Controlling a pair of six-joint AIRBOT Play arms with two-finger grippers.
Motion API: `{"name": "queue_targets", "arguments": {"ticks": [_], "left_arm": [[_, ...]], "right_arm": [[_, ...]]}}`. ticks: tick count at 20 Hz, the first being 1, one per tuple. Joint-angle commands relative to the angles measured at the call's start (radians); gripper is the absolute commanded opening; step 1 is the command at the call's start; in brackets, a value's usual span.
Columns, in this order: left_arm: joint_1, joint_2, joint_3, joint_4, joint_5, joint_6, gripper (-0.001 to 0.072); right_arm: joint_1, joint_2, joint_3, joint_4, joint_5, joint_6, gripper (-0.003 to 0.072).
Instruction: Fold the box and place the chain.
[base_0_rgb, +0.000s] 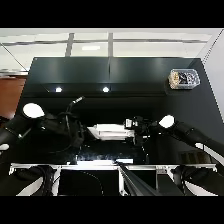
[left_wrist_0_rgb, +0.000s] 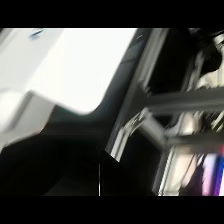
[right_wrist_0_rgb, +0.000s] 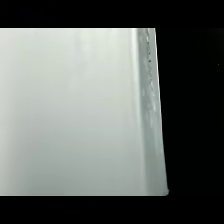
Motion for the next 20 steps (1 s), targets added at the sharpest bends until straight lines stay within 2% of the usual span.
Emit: {"name": "queue_targets", "arguments": {"ticks": [1, 4, 6, 9, 11, 14, 17, 20], "left_arm": [[-0.079, 0.001, -0.067, -0.369, 0.286, 0.127, 0.003], [-0.104, -0.028, -0.066, -0.448, 0.57, 0.219, 0.003], [-0.123, -0.063, -0.066, -0.445, 0.684, 0.286, 0.003], [-0.166, -0.145, -0.063, -0.384, 0.702, 0.43, 0.003], [-0.181, -0.181, -0.063, -0.37, 0.736, 0.428, 0.003], [-0.182, -0.216, -0.06, -0.368, 0.731, 0.425, 0.003], [-0.176, -0.215, -0.057, -0.299, 0.687, 0.426, 0.003], [-0.117, -0.169, -0.034, -0.185, 0.665, 0.345, 0.003]], "right_arm": [[0.0, 0.0, -0.001, 0.0, 0.0, 0.0, 0.0539], [0.0, 0.0, -0.001, 0.0, 0.0, 0.0, 0.0539], [0.0, 0.0, -0.001, 0.0, 0.0, 0.0, 0.0538], [0.0, 0.0, -0.001, 0.0, 0.0, 0.0, 0.0539], [0.0, 0.0, -0.001, 0.0, 0.001, 0.0, 0.0539], [0.0, 0.0, -0.001, 0.0, 0.001, 0.0, 0.0539], [0.0, 0.0, -0.001, 0.0, 0.001, 0.0, 0.0539], [0.0, 0.0, -0.001, 0.0, 0.001, 0.0, 0.0539]]}}
